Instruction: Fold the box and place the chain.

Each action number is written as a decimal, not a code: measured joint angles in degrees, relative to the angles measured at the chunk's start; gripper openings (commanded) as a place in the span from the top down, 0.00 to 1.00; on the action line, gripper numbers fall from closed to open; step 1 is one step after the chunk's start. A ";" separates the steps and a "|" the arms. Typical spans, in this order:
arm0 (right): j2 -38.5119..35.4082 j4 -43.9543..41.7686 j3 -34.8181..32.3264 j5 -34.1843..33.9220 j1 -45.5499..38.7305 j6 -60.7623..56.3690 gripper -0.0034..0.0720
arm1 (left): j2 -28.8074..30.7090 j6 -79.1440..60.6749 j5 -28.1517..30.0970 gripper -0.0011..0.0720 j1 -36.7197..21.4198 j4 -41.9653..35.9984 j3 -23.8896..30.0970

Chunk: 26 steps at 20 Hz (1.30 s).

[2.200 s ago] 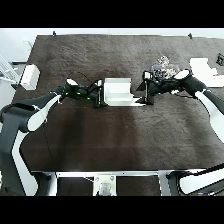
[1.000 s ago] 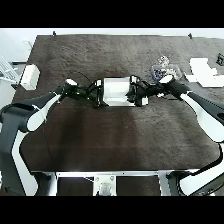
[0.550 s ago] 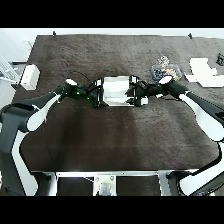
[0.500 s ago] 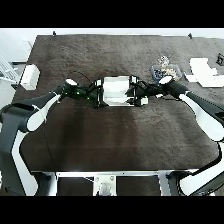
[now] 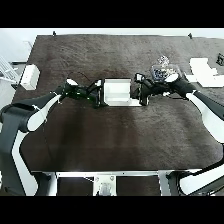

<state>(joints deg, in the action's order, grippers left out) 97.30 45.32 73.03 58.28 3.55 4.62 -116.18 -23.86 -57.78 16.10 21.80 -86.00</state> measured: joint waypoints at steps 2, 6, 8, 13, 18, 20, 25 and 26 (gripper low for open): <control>-2.56 2.62 0.00 0.22 -0.61 -5.38 0.94 | 0.00 0.00 0.02 0.51 0.00 0.00 0.00; -5.33 6.84 -0.48 0.13 -6.05 -21.46 0.94 | 0.00 0.00 0.04 0.51 0.00 0.00 0.00; -5.46 7.52 -1.11 0.37 -10.91 -32.57 0.94 | 0.00 0.00 0.07 0.51 0.00 0.00 0.00; -3.87 3.85 -1.84 3.26 -18.21 -49.37 0.94 | 0.00 0.00 0.09 0.51 0.00 0.02 0.00; 0.76 1.38 -1.99 4.76 -18.18 -57.11 0.94 | 0.00 0.02 0.11 0.51 0.00 0.00 0.00; 2.64 -0.63 -1.99 5.14 -16.33 -58.49 0.94 | 0.00 0.02 0.11 0.51 0.00 0.00 0.00; 5.42 -6.93 -1.88 5.57 -8.24 -59.67 0.94 | 0.00 0.02 0.11 0.51 0.00 0.00 0.00; 5.62 -8.07 -1.62 5.68 -6.67 -59.76 0.94 | 0.00 0.02 0.11 0.51 0.00 0.00 0.00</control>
<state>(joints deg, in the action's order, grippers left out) 102.91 37.26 71.42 63.96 -3.11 -55.13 -116.18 -23.83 -57.67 16.10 21.80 -86.00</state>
